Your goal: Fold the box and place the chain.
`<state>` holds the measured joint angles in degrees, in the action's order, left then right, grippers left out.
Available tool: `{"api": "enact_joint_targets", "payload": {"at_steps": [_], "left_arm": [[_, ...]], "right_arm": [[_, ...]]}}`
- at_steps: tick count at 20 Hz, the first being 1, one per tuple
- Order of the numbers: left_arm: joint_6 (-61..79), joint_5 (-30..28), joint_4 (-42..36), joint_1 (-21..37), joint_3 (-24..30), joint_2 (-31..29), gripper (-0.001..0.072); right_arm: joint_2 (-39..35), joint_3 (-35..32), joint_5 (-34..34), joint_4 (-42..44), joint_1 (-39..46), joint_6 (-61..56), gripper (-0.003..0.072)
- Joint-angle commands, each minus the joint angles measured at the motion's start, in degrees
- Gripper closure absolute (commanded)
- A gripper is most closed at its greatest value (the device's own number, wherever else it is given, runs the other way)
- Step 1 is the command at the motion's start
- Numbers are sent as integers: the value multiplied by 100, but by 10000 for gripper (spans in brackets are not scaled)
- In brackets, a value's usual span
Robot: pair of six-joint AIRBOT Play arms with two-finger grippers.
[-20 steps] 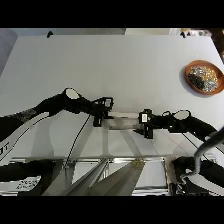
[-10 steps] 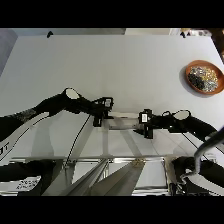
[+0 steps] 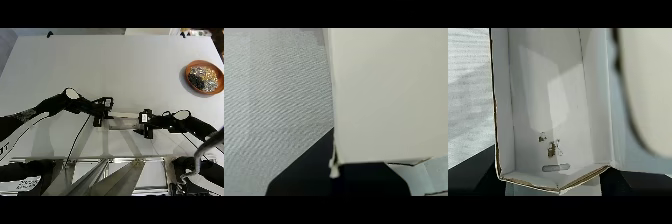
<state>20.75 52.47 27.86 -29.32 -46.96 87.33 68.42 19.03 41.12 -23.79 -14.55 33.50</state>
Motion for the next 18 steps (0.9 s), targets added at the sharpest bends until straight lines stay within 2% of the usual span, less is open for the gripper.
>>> {"api": "enact_joint_targets", "payload": {"at_steps": [1, 5, 6, 8, 9, 10, 13, 18], "left_arm": [[2, -33, -17, -7, -4, 2, 699], [-22, 83, -15, -4, -4, -9, 695], [-24, 103, -2, 0, -4, -28, 623], [-92, 129, 9, 9, -2, -131, 251], [-205, 125, 11, 11, -4, -212, 162], [-304, 122, 15, 13, -4, -308, 135], [-424, 168, 184, 107, -4, -654, 136], [-1779, 258, 1362, 511, -4, -1403, 136]], "right_arm": [[2, -4, 2, 0, -2, -2, 346], [2, -4, 2, 0, -2, -2, 346], [2, -4, 2, 0, -2, -2, 346], [2, -4, 2, 0, -2, -2, 346], [2, -4, 2, 0, -2, -2, 346], [2, -4, 2, 0, -2, -2, 346], [2, -4, 2, 0, -2, -2, 346], [2, -4, 2, 0, -2, -2, 346]]}}
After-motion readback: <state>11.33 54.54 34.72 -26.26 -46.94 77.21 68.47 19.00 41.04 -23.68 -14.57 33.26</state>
